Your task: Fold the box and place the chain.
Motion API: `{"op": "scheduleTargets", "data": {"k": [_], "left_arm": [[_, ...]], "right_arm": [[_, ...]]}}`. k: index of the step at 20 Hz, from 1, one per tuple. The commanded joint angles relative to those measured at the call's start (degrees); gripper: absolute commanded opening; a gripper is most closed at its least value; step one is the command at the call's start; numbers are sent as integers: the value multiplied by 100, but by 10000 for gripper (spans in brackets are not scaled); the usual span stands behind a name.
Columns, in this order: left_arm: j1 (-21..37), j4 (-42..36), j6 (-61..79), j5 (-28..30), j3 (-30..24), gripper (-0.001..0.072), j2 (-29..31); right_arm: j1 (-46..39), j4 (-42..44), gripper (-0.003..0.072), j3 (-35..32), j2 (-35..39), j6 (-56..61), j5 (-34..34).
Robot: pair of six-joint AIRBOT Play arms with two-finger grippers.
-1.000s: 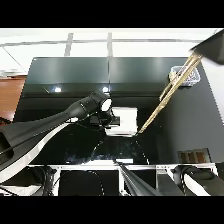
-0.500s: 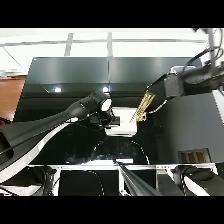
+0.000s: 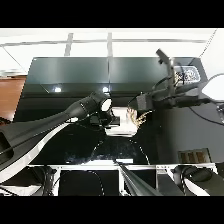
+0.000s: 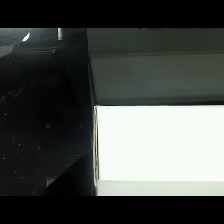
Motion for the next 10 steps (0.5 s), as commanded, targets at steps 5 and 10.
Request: {"op": "scheduleTargets", "data": {"k": [5, 10], "left_arm": [[4, 0, 0, -7, 2, 29, -4], [4, 0, 0, -24, 2, 29, -4]], "right_arm": [[-341, -291, 395, -400, -20, 116, -264], [-1670, -2114, 394, -470, 50, 136, -160]]}}
